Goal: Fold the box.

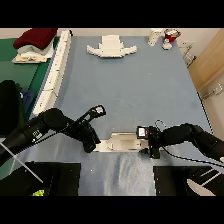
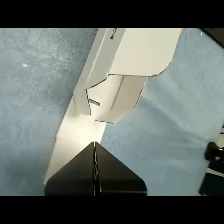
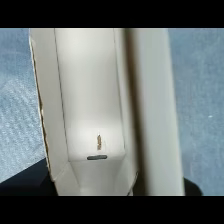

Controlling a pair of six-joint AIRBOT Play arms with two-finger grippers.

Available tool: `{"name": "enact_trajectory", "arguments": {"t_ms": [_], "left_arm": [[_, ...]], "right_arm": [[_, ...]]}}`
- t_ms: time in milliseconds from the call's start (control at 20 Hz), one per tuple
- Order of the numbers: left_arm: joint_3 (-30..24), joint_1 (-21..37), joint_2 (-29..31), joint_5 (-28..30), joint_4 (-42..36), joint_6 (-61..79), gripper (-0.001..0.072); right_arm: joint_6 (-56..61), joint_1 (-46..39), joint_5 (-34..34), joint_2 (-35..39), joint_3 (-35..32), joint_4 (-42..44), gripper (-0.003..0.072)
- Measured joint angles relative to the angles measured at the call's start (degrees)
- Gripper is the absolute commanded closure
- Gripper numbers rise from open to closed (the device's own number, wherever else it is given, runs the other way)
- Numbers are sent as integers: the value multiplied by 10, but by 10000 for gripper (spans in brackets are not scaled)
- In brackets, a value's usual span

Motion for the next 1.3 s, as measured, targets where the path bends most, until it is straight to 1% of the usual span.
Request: {"name": "enact_trajectory", "arguments": {"t_ms": [50,150,300,400,500,650,750,1000,1150,1300], "left_arm": [[-1,-6,2,-12,-9,-31,695],[-2,-31,-3,-13,-60,-83,695],[5,-68,-36,26,-154,-119,695],[26,-69,-70,51,-197,-132,695],[59,-53,-108,57,-226,-138,696],[107,-19,-170,66,-249,-148,696],[127,-4,-213,69,-256,-154,696],[146,10,-308,64,-269,-175,696],[148,13,-334,61,-276,-178,696],[150,13,-344,58,-278,-178,696]], "right_arm": [[0,0,0,0,0,0,177],[0,0,0,0,0,0,178],[0,0,0,0,0,0,178],[0,0,0,0,0,0,177],[0,0,0,0,0,0,178],[0,0,0,0,0,0,178],[0,0,0,0,0,0,178],[0,0,0,0,0,0,177],[0,0,0,0,0,0,178],[0,0,0,0,0,0,178]]}}
